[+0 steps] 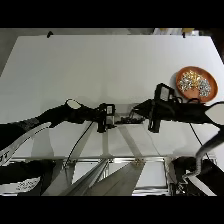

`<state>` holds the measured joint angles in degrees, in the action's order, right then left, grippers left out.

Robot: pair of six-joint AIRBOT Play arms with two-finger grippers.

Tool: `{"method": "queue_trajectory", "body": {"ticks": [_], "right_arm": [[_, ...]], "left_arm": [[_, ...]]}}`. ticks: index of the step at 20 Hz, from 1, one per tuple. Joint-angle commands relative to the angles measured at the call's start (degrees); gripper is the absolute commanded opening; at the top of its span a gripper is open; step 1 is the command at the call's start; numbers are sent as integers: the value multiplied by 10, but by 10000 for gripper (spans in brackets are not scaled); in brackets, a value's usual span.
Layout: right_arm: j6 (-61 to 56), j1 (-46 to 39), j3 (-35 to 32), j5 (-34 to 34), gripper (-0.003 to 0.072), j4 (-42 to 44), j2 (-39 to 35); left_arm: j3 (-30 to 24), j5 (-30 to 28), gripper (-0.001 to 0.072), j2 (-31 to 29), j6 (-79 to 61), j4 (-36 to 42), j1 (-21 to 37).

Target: Fold the box and place the chain.

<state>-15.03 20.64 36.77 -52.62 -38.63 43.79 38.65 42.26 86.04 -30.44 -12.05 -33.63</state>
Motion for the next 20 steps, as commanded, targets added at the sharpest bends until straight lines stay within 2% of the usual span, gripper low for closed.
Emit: {"method": "queue_trajectory", "body": {"ticks": [1,4,6,7,11,13,14,18,20], "right_arm": [[-2,28,0,25,12,5,82],[-2,27,0,23,20,-22,139],[-2,27,0,22,187,-21,145],[-2,26,0,23,246,-21,140],[-2,-33,0,13,243,-25,77],[-2,-87,0,-4,165,-59,40],[-2,-114,0,-14,159,-83,28],[-2,-191,0,-40,158,-225,35],[-2,-194,0,-20,156,-249,65]], "left_arm": [[0,0,394,0,0,0,0],[0,0,394,0,0,0,0],[0,0,394,0,0,0,0],[0,0,394,0,0,0,0],[0,0,394,0,0,0,0],[0,0,394,0,0,0,0],[0,0,394,0,0,0,0],[0,0,394,0,0,0,0],[0,0,394,0,0,0,0]]}}
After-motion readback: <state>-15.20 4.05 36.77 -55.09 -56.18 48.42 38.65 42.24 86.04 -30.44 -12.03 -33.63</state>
